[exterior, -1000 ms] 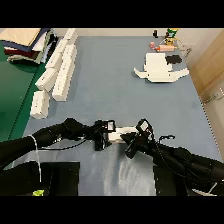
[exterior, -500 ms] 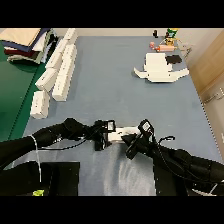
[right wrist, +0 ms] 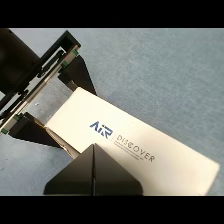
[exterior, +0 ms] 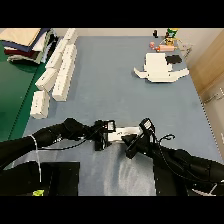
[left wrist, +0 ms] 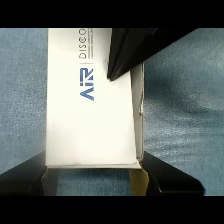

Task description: Fold the box.

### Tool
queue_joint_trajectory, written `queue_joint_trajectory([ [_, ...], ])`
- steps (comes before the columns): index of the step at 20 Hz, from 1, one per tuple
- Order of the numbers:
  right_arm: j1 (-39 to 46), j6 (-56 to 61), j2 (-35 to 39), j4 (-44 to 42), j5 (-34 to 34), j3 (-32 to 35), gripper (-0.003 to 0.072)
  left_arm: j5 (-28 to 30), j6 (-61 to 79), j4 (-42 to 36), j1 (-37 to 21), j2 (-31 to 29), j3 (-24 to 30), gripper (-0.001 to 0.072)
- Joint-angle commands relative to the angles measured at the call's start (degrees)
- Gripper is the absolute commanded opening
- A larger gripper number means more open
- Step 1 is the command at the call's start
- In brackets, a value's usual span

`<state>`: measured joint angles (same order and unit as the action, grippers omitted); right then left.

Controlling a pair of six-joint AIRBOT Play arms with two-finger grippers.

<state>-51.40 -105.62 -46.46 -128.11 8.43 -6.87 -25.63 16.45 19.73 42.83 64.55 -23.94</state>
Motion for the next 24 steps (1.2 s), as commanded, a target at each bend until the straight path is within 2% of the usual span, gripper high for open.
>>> queue_joint_trajectory([
  [1, 0.0, 1.7, 0.0, 0.0, -1.6, 0.0, 0.0005, 0.0, 0.0, 0.0, 0.0, 0.0, 0.0, 0.0466],
  [17, 0.0, 3.2, -0.4, -0.1, -1.6, -0.2, 0.0005, 0.0, 0.0, 0.0, 0.0, 0.0, 0.0, 0.0466],
  [24, 0.0, 3.0, 7.3, 3.3, -1.1, -2.0, 0.0005, 0.0, 0.0, 0.0, 0.0, 0.0, 0.0, 0.0467],
])
